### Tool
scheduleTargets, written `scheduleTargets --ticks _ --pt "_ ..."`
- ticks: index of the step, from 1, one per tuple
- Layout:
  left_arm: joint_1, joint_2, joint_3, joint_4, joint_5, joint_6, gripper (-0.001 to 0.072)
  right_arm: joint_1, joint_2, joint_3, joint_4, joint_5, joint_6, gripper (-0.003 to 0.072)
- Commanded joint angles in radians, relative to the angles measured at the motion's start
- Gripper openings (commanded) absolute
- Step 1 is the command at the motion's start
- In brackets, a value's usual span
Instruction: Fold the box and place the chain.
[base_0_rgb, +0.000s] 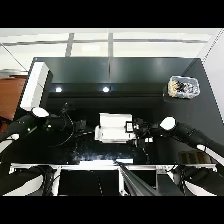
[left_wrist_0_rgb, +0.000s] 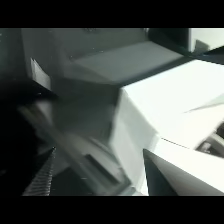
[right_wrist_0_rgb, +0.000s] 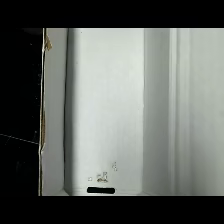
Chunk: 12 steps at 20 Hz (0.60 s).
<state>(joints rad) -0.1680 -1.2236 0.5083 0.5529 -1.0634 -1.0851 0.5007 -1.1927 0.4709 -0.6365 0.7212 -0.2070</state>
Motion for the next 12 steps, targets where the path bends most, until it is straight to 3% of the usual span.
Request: scheduleTargets --ticks 1,6,12 --pt "-0.016 0.009 0.062 -0.014 -0.093 -0.022 0.0632 0.001 0.000 0.000 0.000 0.000 0.000 0.0346" --pt "-0.108 0.033 0.076 -0.014 -0.074 -0.028 0.0632 0.001 0.000 0.000 -0.001 0.000 0.000 0.0347" --pt "-0.219 0.033 0.076 -0.010 0.018 -0.109 0.0623 0.001 0.000 0.000 -0.001 0.000 0.000 0.0346"
